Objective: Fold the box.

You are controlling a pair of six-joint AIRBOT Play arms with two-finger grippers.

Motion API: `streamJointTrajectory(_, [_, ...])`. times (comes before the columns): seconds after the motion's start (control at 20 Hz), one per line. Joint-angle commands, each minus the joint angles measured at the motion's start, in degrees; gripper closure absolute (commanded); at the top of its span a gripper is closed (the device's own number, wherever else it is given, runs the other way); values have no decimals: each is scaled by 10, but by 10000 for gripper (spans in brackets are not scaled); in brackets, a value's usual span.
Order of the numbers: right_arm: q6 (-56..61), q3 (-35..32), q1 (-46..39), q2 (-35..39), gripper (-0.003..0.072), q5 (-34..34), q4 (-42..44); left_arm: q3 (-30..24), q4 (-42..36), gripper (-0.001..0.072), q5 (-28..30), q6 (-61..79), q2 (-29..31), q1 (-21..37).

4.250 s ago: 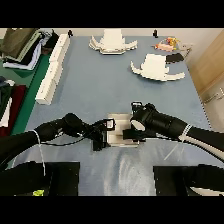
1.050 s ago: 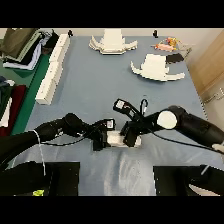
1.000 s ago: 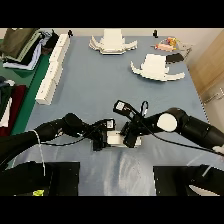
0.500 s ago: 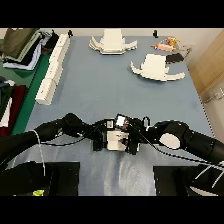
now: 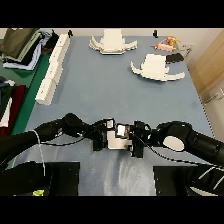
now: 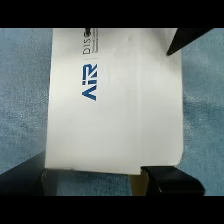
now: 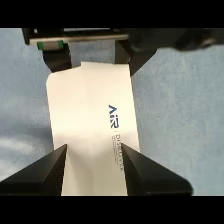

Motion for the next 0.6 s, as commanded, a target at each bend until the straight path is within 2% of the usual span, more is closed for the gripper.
streamJointTrajectory(0.0, [-12, 0, 0, -11, 161, -24, -52, 0, 0, 229, 0, 0, 0, 0])
streamJointTrajectory(0.55, [-20, 15, 0, 4, 162, -34, -70, 0, 0, 230, 0, 0, 0, 0])
